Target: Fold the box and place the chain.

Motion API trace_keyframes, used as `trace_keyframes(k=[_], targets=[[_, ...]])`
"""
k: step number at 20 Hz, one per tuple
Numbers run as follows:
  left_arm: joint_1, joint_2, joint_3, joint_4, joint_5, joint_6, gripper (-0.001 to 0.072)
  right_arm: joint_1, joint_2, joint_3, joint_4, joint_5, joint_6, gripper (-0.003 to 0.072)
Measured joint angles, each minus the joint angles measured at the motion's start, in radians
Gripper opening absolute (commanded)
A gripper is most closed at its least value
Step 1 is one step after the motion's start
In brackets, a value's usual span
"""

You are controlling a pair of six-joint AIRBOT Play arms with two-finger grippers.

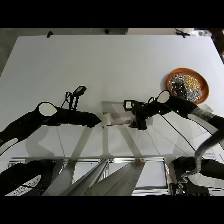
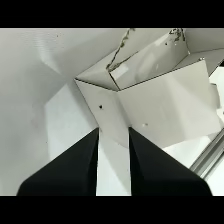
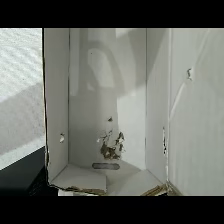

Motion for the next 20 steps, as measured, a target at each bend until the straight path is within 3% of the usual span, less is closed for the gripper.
trace_keyframes(k=[1,2,8,10,11,20], targets=[[-0.001,0.000,0.001,-0.001,0.005,0.002,0.0372,0.000,0.000,0.000,0.000,0.000,0.000,0.0295],[-0.003,0.000,0.001,-0.005,0.010,0.003,0.0431,0.000,0.000,0.000,0.000,0.000,0.000,0.0295],[-0.046,-0.018,0.002,-0.011,0.035,0.007,0.0435,0.000,0.000,0.000,0.000,0.000,0.000,0.0295],[-0.064,-0.024,0.003,-0.011,0.048,0.007,0.0526,0.000,0.000,0.000,0.000,0.000,0.000,0.0295],[-0.071,-0.026,0.006,-0.011,0.055,0.006,0.0532,0.000,0.000,0.000,0.000,0.000,0.000,0.0295],[-0.099,-0.053,0.060,0.024,0.077,-0.034,0.0535,0.000,0.000,0.000,0.000,0.000,0.000,0.0295]])
